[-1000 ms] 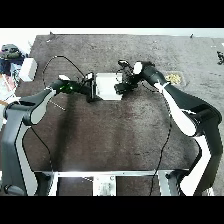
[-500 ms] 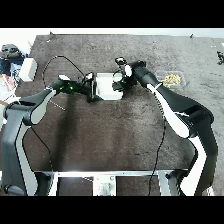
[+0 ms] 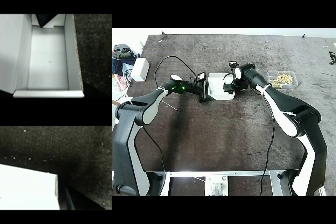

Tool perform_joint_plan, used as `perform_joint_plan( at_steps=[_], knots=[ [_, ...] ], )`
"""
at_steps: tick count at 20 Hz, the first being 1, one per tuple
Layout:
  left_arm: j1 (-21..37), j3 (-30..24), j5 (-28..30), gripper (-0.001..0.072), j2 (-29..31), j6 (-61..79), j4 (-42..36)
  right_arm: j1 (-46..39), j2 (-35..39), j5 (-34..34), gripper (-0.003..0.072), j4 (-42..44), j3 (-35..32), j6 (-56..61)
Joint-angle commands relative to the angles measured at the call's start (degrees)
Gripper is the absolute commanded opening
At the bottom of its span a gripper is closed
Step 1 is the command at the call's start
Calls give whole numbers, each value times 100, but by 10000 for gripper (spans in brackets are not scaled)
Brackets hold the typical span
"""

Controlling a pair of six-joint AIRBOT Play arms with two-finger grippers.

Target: Fold the box and place the chain.

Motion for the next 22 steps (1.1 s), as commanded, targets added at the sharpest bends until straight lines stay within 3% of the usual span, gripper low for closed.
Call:
perform_joint_plan(
  at_steps=[1, 4, 5, 6, 13, 15, 22],
  knots=[
    [4, 4, 0, 417, 0, 2, 0, 4, -22, -17, 340, 33, 48, 216],
    [4, 4, -2, 417, 0, 2, 0, 4, -20, -17, 339, 9, 50, 262],
    [4, 4, 0, 417, 0, 2, 0, 4, -20, -17, 308, -17, 52, 304],
    [4, 4, -2, 417, 0, 2, 0, 4, -20, -17, 204, -72, 50, 369],
    [4, 4, -2, 417, 0, 2, 0, 7, -22, 229, 203, -195, 50, 385],
    [4, 4, 0, 417, 0, 2, 0, 7, -24, 330, 91, -271, 50, 387],
    [4, 4, 0, 417, 0, 2, 0, 44, -24, 328, 90, -358, 50, 457]
  ],
)
